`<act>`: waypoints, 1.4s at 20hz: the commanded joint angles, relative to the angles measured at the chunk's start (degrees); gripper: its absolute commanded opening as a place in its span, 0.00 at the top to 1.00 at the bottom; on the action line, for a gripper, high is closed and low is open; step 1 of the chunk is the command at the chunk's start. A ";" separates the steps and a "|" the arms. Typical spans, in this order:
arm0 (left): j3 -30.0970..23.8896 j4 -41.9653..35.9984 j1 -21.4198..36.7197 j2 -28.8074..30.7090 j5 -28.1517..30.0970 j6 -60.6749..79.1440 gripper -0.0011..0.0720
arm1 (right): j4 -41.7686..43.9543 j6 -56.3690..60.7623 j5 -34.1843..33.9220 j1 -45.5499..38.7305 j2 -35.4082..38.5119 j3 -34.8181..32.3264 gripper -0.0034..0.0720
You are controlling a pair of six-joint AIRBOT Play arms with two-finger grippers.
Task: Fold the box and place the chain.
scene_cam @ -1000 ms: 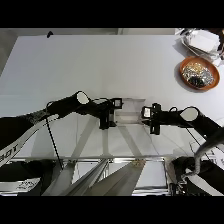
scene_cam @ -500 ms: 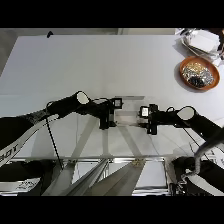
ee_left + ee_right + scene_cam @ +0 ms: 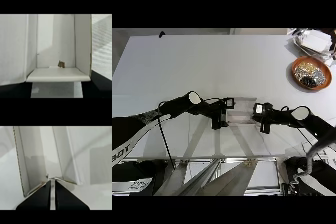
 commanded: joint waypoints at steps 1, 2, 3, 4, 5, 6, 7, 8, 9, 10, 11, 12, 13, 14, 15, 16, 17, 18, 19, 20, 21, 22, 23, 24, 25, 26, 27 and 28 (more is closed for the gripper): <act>-0.02 0.09 0.07 0.04 0.00 0.13 0.54 | -6.12 7.76 7.43 -5.68 5.29 0.00 0.88; -0.02 0.09 0.07 0.04 0.00 0.13 0.54 | -6.73 10.16 10.10 -7.91 7.13 0.00 0.88; -0.02 0.09 0.07 0.02 0.00 0.13 0.54 | -6.80 12.90 12.94 -10.12 8.96 0.00 0.88; 0.00 0.09 0.07 0.04 0.00 0.13 0.54 | -6.75 15.34 15.54 -12.39 10.95 0.00 0.88; -0.02 0.09 0.07 0.04 0.00 0.13 0.54 | -6.58 17.99 17.07 -14.49 12.74 0.00 0.91; -0.02 0.09 0.07 0.02 0.00 0.11 0.54 | -6.58 22.67 17.73 -16.74 14.34 0.00 0.93; -0.02 0.09 0.07 0.02 0.00 0.13 0.54 | -6.58 29.07 17.40 -19.12 15.41 0.00 0.93; -0.02 0.09 0.07 0.02 0.00 0.13 0.54 | -6.58 35.82 15.91 -21.35 15.87 0.00 0.93; -0.02 0.09 0.07 0.04 0.00 0.11 0.54 | -6.67 43.87 13.73 -23.67 15.85 0.00 0.93; -0.02 0.09 0.07 0.04 0.00 0.13 0.54 | -7.50 51.56 12.39 -25.86 15.65 0.00 0.93; -0.02 0.09 0.07 0.04 0.00 0.13 0.54 | -9.57 57.79 12.39 -27.54 15.21 0.00 0.93; -0.02 0.09 0.07 0.04 0.00 0.13 0.54 | -12.83 63.12 12.63 -28.76 14.51 0.00 0.93; -0.02 0.09 0.07 0.04 0.00 0.13 0.54 | -15.72 66.82 12.83 -29.27 13.60 0.00 0.93; -0.02 0.09 0.07 0.02 0.00 0.13 0.54 | -17.42 68.61 13.16 -29.29 12.33 0.00 0.93; -0.02 0.09 0.07 0.04 0.00 0.13 0.54 | -17.22 68.74 13.68 -29.29 10.86 0.00 0.93; -0.02 0.09 0.07 0.04 0.02 0.13 0.54 | -16.17 68.74 14.32 -28.98 9.22 0.00 0.93; -0.02 0.09 0.07 0.04 0.00 0.13 0.54 | -15.43 68.70 15.02 -28.39 7.58 0.00 0.93; -0.02 0.09 0.07 0.04 0.00 0.13 0.54 | -15.21 68.67 15.39 -27.21 5.68 0.00 0.93; -0.02 0.09 0.07 0.02 0.00 0.13 0.54 | -15.19 68.50 15.47 -25.97 3.82 0.00 0.93; -0.02 0.09 0.07 0.04 0.00 0.13 0.54 | -14.71 68.41 15.39 -24.68 1.92 0.00 0.93; -0.02 0.09 0.07 0.04 0.00 0.13 0.54 | -13.27 67.19 15.54 -23.34 -0.04 0.00 0.93; -0.02 0.09 0.07 0.04 0.00 0.13 0.54 | -11.47 65.57 15.96 -21.97 -1.60 0.00 0.93; -0.02 0.09 0.07 0.02 0.00 0.13 0.54 | -9.62 64.43 16.11 -20.74 -2.47 0.00 0.93; -0.02 0.09 0.07 0.04 0.00 0.13 0.54 | -8.00 63.06 16.11 -19.63 -2.71 0.00 0.93; -0.02 0.09 0.07 0.04 0.00 0.13 0.54 | -6.86 62.38 16.04 -18.88 -2.71 0.00 0.93; -0.02 0.09 0.07 0.04 0.00 0.13 0.54 | -6.58 62.20 16.09 -18.47 -2.71 0.00 0.93; -0.02 0.09 0.07 0.04 0.00 0.13 0.54 | -6.58 62.16 16.06 -18.14 -2.73 0.00 0.93; -0.02 0.09 0.07 0.04 0.00 0.13 0.54 | -6.45 61.70 15.91 -17.73 -2.78 0.00 0.93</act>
